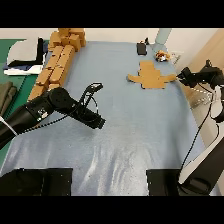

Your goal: Fold the box.

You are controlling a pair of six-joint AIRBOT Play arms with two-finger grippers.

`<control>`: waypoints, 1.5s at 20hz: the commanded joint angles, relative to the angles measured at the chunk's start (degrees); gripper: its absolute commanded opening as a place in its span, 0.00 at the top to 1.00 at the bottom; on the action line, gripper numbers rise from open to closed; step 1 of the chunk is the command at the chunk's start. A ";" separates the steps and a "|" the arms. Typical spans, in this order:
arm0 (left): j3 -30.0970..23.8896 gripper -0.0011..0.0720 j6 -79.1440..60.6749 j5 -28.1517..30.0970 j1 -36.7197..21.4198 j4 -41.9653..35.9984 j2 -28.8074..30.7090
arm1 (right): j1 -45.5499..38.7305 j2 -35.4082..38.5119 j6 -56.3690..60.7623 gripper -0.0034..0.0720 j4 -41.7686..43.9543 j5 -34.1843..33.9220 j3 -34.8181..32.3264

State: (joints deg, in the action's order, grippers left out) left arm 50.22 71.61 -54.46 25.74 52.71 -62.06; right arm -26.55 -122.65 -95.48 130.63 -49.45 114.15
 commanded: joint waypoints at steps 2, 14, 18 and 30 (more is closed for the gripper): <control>0.02 0.97 0.00 0.02 -0.02 0.02 0.02 | 1.68 -3.21 -1.99 0.45 2.01 5.64 2.21; 0.02 0.97 0.00 0.02 -0.02 0.02 0.02 | 5.33 0.70 -11.58 0.95 3.08 -1.81 3.39; 0.02 0.97 0.00 0.02 -0.02 0.02 0.02 | 6.16 5.29 -11.52 0.96 -0.70 -9.18 2.25; 0.02 0.97 0.00 0.00 -0.02 0.00 0.02 | 11.80 42.82 -9.55 0.96 -16.63 -4.70 -44.37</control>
